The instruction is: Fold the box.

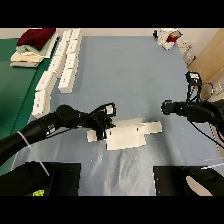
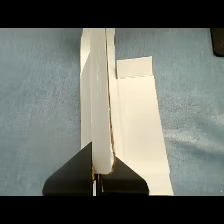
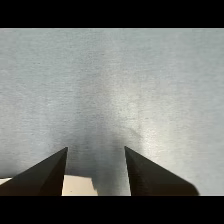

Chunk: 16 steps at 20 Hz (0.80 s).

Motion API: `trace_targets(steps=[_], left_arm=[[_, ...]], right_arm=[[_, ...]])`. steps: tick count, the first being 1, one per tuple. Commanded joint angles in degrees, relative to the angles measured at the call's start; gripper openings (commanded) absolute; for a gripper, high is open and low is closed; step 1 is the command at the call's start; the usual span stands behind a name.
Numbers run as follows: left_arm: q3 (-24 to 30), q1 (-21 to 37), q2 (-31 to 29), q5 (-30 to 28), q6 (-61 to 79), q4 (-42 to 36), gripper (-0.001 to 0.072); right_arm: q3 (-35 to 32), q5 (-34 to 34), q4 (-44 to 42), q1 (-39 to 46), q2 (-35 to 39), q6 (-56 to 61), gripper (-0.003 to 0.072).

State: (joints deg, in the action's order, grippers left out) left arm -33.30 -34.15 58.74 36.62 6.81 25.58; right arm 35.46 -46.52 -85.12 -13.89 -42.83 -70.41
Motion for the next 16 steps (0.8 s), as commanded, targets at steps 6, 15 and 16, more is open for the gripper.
trace_targets(steps=[6,15,16], left_arm=[[-9.77,8.83,11.08,18.69,-0.17,-0.13,0.0014],[-9.79,8.79,13.86,19.34,-0.22,-0.33,0.0015],[-9.79,8.76,14.23,19.34,-0.22,-0.33,0.0015]], right_arm=[[0.04,0.0,-0.83,-0.02,-0.02,0.02,0.0551],[0.02,-0.02,-1.27,-0.02,-0.02,0.02,0.0551],[0.0,0.0,-1.44,-0.02,-0.02,0.02,0.0551]])
